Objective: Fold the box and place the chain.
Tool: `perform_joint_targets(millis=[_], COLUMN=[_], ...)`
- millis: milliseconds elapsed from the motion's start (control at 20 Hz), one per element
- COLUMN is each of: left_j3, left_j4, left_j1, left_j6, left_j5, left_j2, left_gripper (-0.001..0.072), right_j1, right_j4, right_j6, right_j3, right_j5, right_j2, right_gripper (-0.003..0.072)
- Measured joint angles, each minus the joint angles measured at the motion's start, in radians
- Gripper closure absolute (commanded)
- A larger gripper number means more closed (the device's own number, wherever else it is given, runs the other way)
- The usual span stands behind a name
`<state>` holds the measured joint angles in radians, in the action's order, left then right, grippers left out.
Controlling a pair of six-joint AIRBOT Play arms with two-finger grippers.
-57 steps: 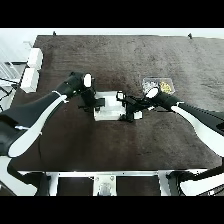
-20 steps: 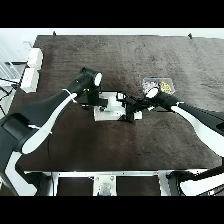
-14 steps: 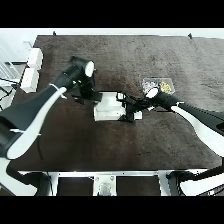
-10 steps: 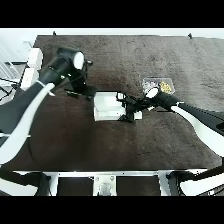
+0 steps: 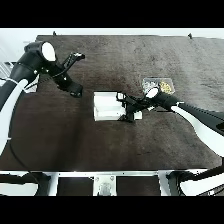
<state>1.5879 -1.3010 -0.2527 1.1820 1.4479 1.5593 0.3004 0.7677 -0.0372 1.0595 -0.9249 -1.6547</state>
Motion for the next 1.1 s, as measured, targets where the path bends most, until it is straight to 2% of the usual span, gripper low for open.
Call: perform_joint_targets(millis=[150,250,400,550,800,900,1100], left_j3=[-0.038,-0.076,-0.162,-0.265,-0.357,-0.369,-0.378], left_j4=[0.076,0.194,0.386,0.486,0.538,0.539,0.526], left_j1=[0.031,0.062,0.127,0.162,0.177,0.175,0.158], left_j6=[-0.166,-0.340,-0.602,-0.836,-1.133,-1.220,-1.303], left_j5=[-0.024,-0.023,0.002,-0.002,-0.099,-0.145,-0.201], left_j2=[-0.002,-0.003,-0.003,-0.003,-0.003,-0.004,0.010], left_gripper=[0.0101,0.0121,0.0120,0.0120,0.0117,-0.0011,-0.0011], right_j1=[0.000,0.000,0.000,0.000,0.000,0.002,0.002], right_j4=[0.000,0.000,0.000,0.000,0.000,0.000,0.000], right_j6=[0.000,0.000,0.000,0.000,0.000,0.000,0.000], right_j3=[0.000,0.000,0.000,0.000,0.000,0.000,0.000], right_j5=[0.000,0.000,0.000,0.000,0.000,0.000,0.000], right_j2=[0.000,0.000,0.000,0.000,0.000,0.000,0.000], right_gripper=[0.0092,0.0092,0.0092,0.0092,0.0092,0.0092,0.0092])
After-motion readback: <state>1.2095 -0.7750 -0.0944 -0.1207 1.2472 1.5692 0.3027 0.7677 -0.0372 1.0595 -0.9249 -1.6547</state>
